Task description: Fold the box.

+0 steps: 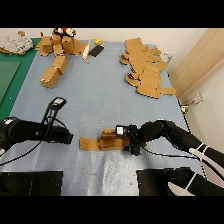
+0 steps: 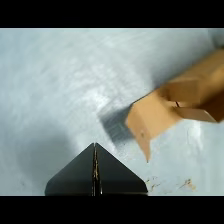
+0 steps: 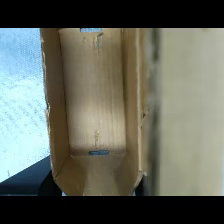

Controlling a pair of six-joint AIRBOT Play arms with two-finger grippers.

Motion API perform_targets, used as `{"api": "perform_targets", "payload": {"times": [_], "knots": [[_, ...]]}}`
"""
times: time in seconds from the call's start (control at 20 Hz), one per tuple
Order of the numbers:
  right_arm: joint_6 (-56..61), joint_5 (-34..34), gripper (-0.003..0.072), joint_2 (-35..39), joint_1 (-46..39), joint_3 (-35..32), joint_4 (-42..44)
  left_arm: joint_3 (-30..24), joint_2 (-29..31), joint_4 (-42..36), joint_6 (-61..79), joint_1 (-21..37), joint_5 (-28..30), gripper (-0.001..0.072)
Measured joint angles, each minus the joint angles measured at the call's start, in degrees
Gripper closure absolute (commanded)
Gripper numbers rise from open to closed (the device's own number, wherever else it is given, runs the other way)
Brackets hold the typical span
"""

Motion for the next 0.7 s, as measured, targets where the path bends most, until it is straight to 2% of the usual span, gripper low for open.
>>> {"api": "perform_targets", "payload": {"times": [0.25,0.7], "knots": [[0.0,0.0,0.0185,0.0,0.0,0.0,0.0,-7.1,-0.3,-16.0,1.4,4.7,1.6,0.0697],[0.0,0.0,0.0185,0.0,0.0,0.0,0.0,-9.4,-12.1,-37.6,14.7,4.6,7.0,0.0698]]}}
